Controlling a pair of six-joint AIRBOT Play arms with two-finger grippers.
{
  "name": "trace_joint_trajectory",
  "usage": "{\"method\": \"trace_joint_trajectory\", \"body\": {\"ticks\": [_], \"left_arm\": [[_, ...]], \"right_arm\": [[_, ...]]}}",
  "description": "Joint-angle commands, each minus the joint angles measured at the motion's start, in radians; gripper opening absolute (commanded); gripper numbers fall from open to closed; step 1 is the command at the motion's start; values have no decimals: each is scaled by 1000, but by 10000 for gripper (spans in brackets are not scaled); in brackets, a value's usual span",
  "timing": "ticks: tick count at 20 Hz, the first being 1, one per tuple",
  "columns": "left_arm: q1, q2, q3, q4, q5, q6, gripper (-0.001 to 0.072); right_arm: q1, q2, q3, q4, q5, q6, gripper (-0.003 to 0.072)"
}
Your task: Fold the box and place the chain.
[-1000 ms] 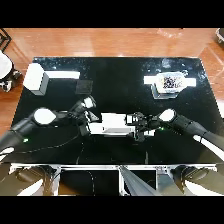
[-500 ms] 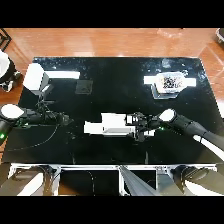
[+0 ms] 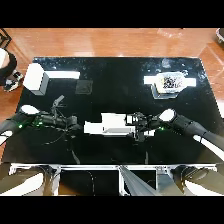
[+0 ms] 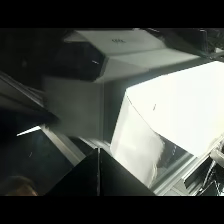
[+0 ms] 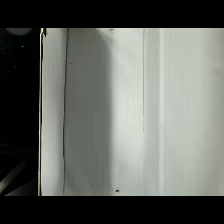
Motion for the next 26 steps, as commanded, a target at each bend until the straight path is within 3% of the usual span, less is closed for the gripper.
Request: {"method": "trace_joint_trajectory", "body": {"ticks": [1, 11, 12, 13, 14, 15, 17, 26], "left_arm": [[-85, -54, -1, -50, 64, 16, 21], [-161, -55, 0, -57, 109, 18, 25], [-160, -55, 0, -57, 109, 18, 67], [-160, -55, 1, -57, 104, 18, 162], [-159, -54, 3, -55, 85, 18, 266], [-158, -52, 11, -53, 58, 18, 423], [-159, -48, 33, -50, 14, 19, 634], [-161, -44, 110, -104, -86, 41, 635]], "right_arm": [[0, -1, 0, 0, 0, 0, 236], [0, -1, 0, 0, -8, 0, 237], [0, -1, 0, 0, -10, 0, 237], [0, -1, 0, 0, -11, 0, 237], [0, -1, 0, 0, -11, 0, 237], [0, -1, 0, 0, -11, 0, 236], [0, -1, 0, 0, -11, 0, 237], [0, -1, 0, 0, -11, 0, 237]]}}
